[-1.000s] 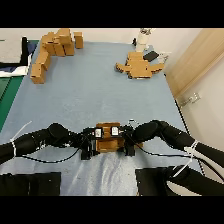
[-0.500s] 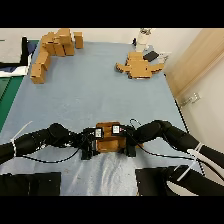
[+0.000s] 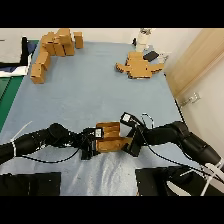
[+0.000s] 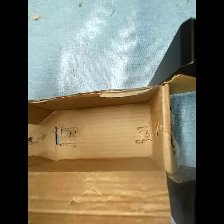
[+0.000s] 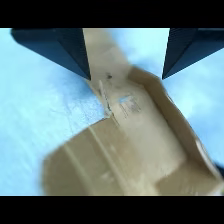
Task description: Fold the box.
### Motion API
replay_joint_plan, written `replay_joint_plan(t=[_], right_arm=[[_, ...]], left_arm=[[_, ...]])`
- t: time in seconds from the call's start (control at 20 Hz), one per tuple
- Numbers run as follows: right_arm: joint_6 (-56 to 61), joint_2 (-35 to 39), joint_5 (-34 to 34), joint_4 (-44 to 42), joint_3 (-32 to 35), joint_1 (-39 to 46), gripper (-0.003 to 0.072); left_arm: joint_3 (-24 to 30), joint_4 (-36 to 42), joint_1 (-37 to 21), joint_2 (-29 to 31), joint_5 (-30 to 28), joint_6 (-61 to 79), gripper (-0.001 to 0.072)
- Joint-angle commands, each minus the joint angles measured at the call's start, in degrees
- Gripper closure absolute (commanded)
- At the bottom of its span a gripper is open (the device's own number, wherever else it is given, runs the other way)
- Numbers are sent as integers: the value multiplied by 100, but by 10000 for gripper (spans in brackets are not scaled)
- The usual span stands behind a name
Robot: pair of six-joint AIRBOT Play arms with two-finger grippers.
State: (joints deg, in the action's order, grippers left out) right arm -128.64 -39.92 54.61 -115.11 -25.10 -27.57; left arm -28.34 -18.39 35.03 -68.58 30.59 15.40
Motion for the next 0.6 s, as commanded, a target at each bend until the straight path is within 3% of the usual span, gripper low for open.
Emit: replay_joint_plan(t=[0.0, 0.15, 0.4, 0.5, 0.55], right_arm=[[975, 387, 68, -723, -4, 0, -25], [1517, 382, 319, -1506, -4, -7, -24], [4194, 380, 271, -1526, -7, -7, -12], [4548, 380, 293, -1749, -7, -7, -10], [4586, 380, 289, -1810, -7, -7, 53]], left_arm=[[-7, -2, 0, 0, -2, 0, 211], [-7, -2, 0, 0, -2, 0, 212], [-7, -2, 0, 0, -2, 0, 211], [-7, -2, 0, 0, -2, 0, 212], [-7, -2, 0, 0, -2, 0, 212]])
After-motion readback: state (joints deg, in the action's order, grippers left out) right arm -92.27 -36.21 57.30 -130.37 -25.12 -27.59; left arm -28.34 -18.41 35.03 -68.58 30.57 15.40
